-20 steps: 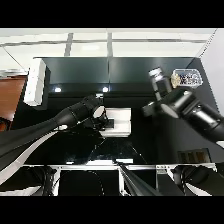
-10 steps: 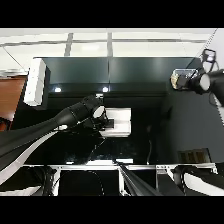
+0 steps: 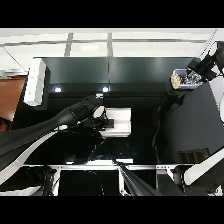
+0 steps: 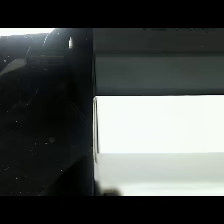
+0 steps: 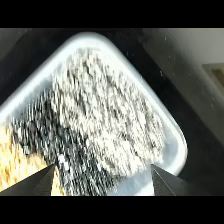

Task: Fold the box and place the chain.

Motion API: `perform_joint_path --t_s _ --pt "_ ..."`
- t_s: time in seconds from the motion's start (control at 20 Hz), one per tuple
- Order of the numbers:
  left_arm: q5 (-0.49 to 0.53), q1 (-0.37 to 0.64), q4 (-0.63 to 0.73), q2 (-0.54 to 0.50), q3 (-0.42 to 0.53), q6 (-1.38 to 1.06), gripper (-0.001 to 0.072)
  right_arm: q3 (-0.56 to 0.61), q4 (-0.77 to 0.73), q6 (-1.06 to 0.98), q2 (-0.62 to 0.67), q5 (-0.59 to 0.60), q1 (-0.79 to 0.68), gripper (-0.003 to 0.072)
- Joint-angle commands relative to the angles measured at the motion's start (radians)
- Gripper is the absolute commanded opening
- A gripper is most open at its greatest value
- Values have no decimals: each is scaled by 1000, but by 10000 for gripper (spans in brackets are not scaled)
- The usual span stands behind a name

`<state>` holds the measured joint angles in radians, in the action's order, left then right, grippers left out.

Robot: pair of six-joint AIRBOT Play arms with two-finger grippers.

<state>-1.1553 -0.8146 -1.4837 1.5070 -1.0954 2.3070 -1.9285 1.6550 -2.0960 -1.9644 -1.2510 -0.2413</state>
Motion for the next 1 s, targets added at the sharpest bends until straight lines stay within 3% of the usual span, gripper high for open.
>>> perform_joint_path --t_s 0.0,0.25,0.3,0.4,0.45,0.65,0.95 --pt "-2 1 0 -1 0 0 28 -134 -2 -57 -113 -37 -17 711" --pt "0 1 0 -1 0 0 28 -134 -8 -85 -167 -3 -29 710" --pt "-1 1 0 -1 0 0 28 -134 -10 -84 -175 -1 -28 588" --pt "0 1 0 -1 0 0 28 -134 -19 -51 -172 -6 -28 151" --pt "0 1 0 -1 0 0 28 -134 -21 -17 -164 -16 -28 14" --pt "2 1 0 -1 0 0 28 -134 32 120 -72 -72 -28 15" --pt "3 1 0 -1 0 0 28 -132 2 415 196 -172 -12 14"
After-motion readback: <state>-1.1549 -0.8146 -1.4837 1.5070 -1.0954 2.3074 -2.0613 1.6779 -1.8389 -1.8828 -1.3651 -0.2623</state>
